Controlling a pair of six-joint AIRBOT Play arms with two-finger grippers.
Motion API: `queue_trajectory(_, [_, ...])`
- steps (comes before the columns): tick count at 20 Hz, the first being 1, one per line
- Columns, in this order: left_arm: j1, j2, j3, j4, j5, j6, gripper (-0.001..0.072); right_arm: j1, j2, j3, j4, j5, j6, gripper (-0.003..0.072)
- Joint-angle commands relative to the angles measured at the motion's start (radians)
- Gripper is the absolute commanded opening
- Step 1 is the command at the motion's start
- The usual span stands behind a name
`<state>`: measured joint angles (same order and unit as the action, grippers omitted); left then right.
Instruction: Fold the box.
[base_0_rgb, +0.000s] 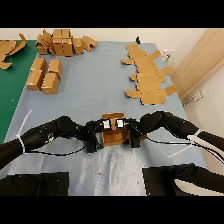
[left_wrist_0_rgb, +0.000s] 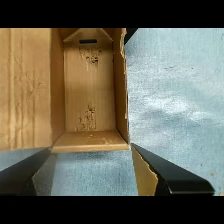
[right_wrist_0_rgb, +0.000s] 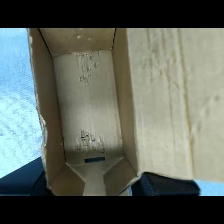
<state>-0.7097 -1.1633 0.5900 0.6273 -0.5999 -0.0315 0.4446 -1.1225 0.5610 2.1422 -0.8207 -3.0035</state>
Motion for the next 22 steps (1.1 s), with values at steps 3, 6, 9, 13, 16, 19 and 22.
queue_trajectory(3, [-0.002,-0.019,0.000,-0.001,-0.003,-0.013,0.0693,0.000,0.000,0.000,0.000,0.000,0.000,0.0587])
queue_trajectory(6, [-0.002,-0.030,0.000,-0.005,-0.002,-0.014,0.0693,0.000,0.000,0.000,0.000,0.000,0.000,0.0587])
queue_trajectory(9, [-0.002,-0.030,0.000,-0.050,-0.001,-0.013,0.0693,0.000,0.000,0.000,0.000,0.000,0.000,0.0587])
queue_trajectory(13, [-0.002,-0.034,0.000,-0.064,0.043,-0.012,0.0693,0.000,0.000,0.000,0.000,0.000,0.000,0.0587])
queue_trajectory(16, [-0.011,-0.057,0.000,-0.062,0.042,-0.010,0.0693,0.000,0.000,0.000,0.000,0.000,0.000,0.0587])
queue_trajectory(19, [-0.042,-0.065,0.001,-0.059,0.057,-0.009,0.0692,0.000,0.000,0.000,0.000,0.000,0.000,0.0587])
queue_trajectory(22, [-0.058,-0.065,0.001,-0.059,0.083,-0.010,0.0692,0.000,0.000,0.000,0.000,0.000,0.000,0.0587])
